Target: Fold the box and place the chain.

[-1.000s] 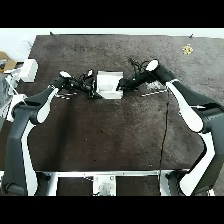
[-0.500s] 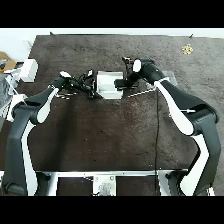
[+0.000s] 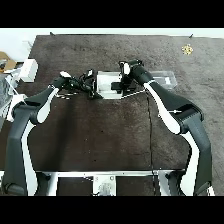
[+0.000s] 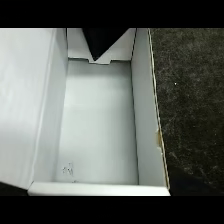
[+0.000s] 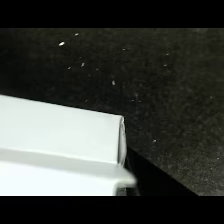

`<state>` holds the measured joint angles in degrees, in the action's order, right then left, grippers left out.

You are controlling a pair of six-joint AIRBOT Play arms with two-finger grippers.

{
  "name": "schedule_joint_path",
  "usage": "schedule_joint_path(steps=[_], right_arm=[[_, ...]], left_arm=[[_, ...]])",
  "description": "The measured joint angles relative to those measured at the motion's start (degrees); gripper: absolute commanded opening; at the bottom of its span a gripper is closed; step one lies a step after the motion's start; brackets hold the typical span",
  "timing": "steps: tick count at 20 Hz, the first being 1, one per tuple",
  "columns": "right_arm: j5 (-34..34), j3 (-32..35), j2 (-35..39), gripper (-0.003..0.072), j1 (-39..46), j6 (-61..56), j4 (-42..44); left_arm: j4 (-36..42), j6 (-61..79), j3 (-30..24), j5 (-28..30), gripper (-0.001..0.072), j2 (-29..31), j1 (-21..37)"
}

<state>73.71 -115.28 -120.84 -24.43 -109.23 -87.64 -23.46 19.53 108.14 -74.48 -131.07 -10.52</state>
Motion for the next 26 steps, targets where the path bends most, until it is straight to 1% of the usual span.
schedule_joint_path(steps=[1,2,7,8,10,11,14,15,16,17,18,22,26], right_arm=[[0.15,-0.07,-0.07,0.0263,-0.04,-0.83,-0.50],[0.20,-0.11,-0.11,0.0192,-0.13,-1.70,-0.98],[-0.70,-0.24,-0.26,0.0183,-0.33,-4.90,-2.29],[-0.85,-0.24,-0.33,0.0109,-0.39,-5.27,-2.38],[-1.05,-0.24,-0.35,0.0058,-0.57,-5.90,-2.82],[-1.11,-0.24,-0.35,0.0007,-0.61,-6.14,-2.95],[-1.57,-0.24,-0.37,0.0005,-1.01,-6.67,-3.67],[-1.68,-0.24,-0.37,0.0103,-1.11,-6.78,-3.78],[-1.84,-0.24,-0.37,0.0222,-1.14,-6.86,-3.87],[-2.14,-0.24,-0.35,0.0376,-1.16,-6.93,-4.13],[-2.12,-0.24,-0.28,0.0405,-1.14,-7.06,-4.11],[-2.01,-0.26,1.44,0.0405,-0.81,-5.11,-3.32],[0.76,-0.26,5.03,0.0403,0.44,-0.04,-2.12]], left_arm=[[0.00,-0.02,0.00,0.00,0.0224,0.00,0.00],[0.00,-0.02,0.00,0.02,0.0225,0.00,0.00],[0.07,-0.02,0.00,-0.02,0.0225,0.00,-0.02],[0.00,-0.02,0.00,0.00,0.0224,0.00,0.00],[0.04,-0.02,0.00,0.02,0.0224,0.00,0.00],[0.04,-0.02,0.00,0.04,0.0224,0.00,0.02],[0.04,-0.04,0.00,0.09,0.0225,0.00,0.04],[0.04,-0.04,0.00,0.09,0.0225,0.00,0.09],[0.02,-0.02,0.00,0.07,0.0224,0.00,0.11],[-0.07,-0.02,0.00,-0.04,0.0225,-0.02,0.09],[-0.07,-0.02,0.00,-0.02,0.0224,0.00,0.07],[-0.07,0.00,0.00,-0.04,0.0224,0.00,0.07],[-0.04,0.00,0.00,-0.04,0.0224,0.00,0.04]])
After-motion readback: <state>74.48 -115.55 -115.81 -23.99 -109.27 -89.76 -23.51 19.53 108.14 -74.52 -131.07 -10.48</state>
